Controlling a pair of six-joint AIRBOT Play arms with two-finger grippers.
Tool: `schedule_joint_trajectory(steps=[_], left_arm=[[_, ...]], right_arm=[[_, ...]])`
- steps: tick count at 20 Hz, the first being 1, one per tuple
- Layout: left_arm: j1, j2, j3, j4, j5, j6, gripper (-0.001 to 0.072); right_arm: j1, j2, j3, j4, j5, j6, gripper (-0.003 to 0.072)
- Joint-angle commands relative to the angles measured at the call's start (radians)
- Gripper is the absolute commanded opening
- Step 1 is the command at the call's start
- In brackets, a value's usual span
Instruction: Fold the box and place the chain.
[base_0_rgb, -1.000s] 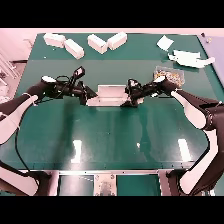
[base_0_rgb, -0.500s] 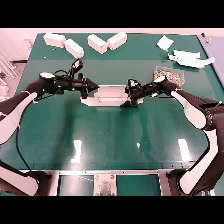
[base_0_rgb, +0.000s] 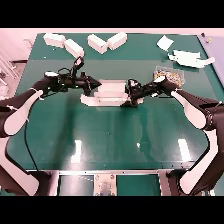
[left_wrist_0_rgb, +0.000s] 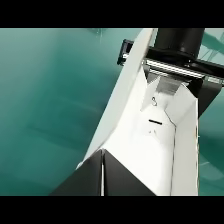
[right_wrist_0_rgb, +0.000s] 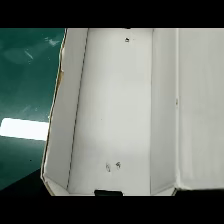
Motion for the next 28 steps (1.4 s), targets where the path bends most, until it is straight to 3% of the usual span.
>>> schedule_joint_trajectory(steps=[1, 8, 13, 21, 24, 25, 26, 27, 28], left_arm=[[-0.038, -0.033, 0.042, 0.000, 0.069, 0.002, 0.0018], [-0.055, -0.060, 0.068, 0.062, 0.219, -0.024, 0.0018], [-0.055, -0.086, 0.068, 0.135, 0.218, -0.056, 0.0018], [-0.056, -0.108, 0.073, 0.140, 0.184, -0.042, 0.0018], [-0.050, -0.101, 0.118, 0.141, 0.169, -0.034, 0.0021], [-0.044, -0.092, 0.135, 0.141, 0.146, -0.038, 0.0104], [-0.035, -0.080, 0.153, 0.142, 0.108, -0.043, 0.0352], [-0.021, -0.069, 0.166, 0.149, 0.070, -0.070, 0.0411], [-0.008, -0.054, 0.167, 0.156, 0.032, -0.083, 0.0412]], right_arm=[[0.000, 0.000, 0.000, 0.000, 0.000, 0.000, 0.0593], [0.000, 0.000, 0.000, 0.000, 0.000, 0.000, 0.0593], [0.000, 0.000, 0.000, 0.000, 0.000, 0.000, 0.0593], [0.000, 0.000, 0.000, 0.000, 0.000, 0.000, 0.0593], [0.000, 0.000, 0.000, 0.000, 0.000, 0.000, 0.0593], [0.000, 0.000, 0.000, 0.000, 0.000, 0.000, 0.0593], [0.000, 0.000, 0.000, 0.000, 0.000, 0.000, 0.0593], [0.000, 0.000, 0.000, 0.000, 0.000, 0.000, 0.0593], [0.000, 0.000, 0.000, 0.000, 0.000, 0.000, 0.0593]])
